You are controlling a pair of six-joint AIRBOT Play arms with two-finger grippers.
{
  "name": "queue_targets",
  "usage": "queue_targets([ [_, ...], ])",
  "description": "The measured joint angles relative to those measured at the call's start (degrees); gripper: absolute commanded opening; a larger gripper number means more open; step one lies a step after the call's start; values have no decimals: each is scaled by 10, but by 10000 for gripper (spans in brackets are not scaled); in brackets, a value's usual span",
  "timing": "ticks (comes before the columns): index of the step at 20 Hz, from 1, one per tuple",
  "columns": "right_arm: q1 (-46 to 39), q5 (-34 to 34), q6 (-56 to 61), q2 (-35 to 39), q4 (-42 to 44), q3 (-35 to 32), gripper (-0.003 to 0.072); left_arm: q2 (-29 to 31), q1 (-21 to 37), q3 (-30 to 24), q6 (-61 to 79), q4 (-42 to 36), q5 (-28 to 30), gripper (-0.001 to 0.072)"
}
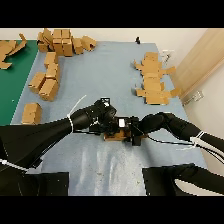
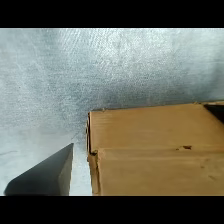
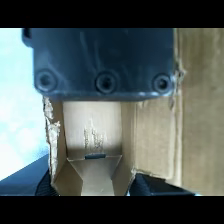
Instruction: Fold the box.
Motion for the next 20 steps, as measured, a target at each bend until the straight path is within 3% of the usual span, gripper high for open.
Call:
queue_targets([
  [1, 0, 0, 0, 0, 0, 0, 499, 0, -1, 0, 0, 0, 3, 358],
  [2, 0, 0, 0, 0, 0, 0, 499, 0, -1, 0, 0, 0, 6, 220],
  [3, 0, 0, 0, 0, 0, 0, 499, -2, -1, 0, 0, -1, 8, 178],
  [7, 0, 0, 0, 0, 0, 0, 499, -9, -2, 0, 2, -4, 7, 175],
  [8, 0, 0, 0, 0, 0, 0, 499, -10, -2, 0, 2, -5, 6, 36],
  [9, 0, 0, 0, 0, 0, 0, 499, -12, -2, 0, 2, -7, 2, 12],
  [18, 0, -1, 1, 0, 1, 0, 499, -15, -1, 1, 4, -24, 3, 16],
  [19, 0, -1, 1, 0, 1, 0, 499, -15, -2, 1, 4, -25, 3, 41],
  [20, 0, -1, 1, 0, 1, 0, 499, -15, -2, 1, 6, -27, 4, 328],
])
